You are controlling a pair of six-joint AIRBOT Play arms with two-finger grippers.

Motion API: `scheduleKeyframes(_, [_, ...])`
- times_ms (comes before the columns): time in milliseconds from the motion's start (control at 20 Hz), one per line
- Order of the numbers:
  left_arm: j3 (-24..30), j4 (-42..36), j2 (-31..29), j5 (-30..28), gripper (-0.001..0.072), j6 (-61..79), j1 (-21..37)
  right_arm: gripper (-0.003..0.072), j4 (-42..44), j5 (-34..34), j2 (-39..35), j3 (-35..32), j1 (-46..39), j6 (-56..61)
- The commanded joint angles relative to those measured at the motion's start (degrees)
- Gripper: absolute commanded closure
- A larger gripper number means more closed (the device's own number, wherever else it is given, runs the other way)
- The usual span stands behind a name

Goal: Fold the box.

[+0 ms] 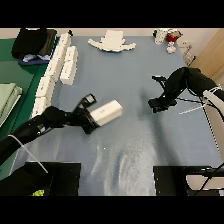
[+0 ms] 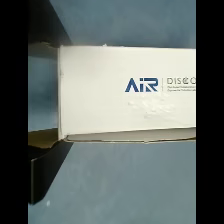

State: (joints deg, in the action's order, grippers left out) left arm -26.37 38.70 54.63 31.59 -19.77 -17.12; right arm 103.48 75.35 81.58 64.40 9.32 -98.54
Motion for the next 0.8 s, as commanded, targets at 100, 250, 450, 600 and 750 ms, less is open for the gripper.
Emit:
scheduleKeyframes(100, [-0.5, 11.8, 0.1, -2.7, 0.028, -21.3, 21.7, 0.0679, 0.0, 0.0, 0.0, 0.0, 0.0, 0.0])
scheduleKeyframes(250, [-3.5, 11.8, 4.9, -3.9, 0.0281, -21.7, 27.8, 0.068, 0.0, 0.0, 0.0, 0.0, 0.0, 0.0])
scheduleKeyframes(450, [-11.5, 11.7, 13.4, -4.5, 0.028, -22.5, 28.0, 0.068, 0.0, 0.0, 0.0, 0.0, 0.0, 0.0])
scheduleKeyframes(600, [-18.4, 11.7, 19.8, -4.5, 0.028, -23.8, 28.0, 0.068, 0.0, 0.0, 0.0, 0.0, 0.0, 0.0])
scheduleKeyframes(750, [-25.3, 11.7, 26.3, -3.9, 0.028, -25.1, 28.0, 0.068, 0.0, 0.0, 0.0, 0.0, 0.0, 0.0])
